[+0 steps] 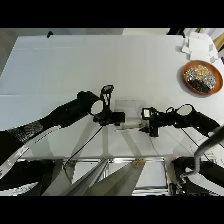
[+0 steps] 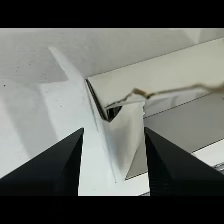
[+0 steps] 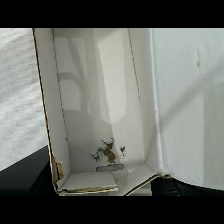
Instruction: Fold the box and place the chain.
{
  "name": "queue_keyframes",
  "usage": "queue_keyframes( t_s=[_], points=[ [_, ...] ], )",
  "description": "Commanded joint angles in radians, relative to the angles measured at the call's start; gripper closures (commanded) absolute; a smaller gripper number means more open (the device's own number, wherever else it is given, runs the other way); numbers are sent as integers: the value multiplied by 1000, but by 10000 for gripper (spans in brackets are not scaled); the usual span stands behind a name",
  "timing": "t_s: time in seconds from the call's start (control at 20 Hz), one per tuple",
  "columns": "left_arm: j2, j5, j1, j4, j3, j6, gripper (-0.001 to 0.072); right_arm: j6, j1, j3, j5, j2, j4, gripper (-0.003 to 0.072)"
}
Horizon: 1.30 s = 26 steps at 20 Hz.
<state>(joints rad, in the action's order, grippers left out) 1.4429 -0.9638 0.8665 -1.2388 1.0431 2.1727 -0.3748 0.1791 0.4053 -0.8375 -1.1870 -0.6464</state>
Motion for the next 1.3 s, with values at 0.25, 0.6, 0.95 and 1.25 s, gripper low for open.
queue_keyframes(
  t_s=[0.25,0.6,0.95,1.25],
  points=[
    [28,-107,-14,-27,118,17,298,-1,0,1,0,0,0,286],
    [73,-175,-29,16,158,32,303,-1,0,1,-1,0,0,286],
    [160,-244,-10,-1,206,46,303,-1,0,1,-1,0,0,286],
    [212,-237,16,-15,206,59,303,-1,0,1,0,0,0,286]
  ],
)
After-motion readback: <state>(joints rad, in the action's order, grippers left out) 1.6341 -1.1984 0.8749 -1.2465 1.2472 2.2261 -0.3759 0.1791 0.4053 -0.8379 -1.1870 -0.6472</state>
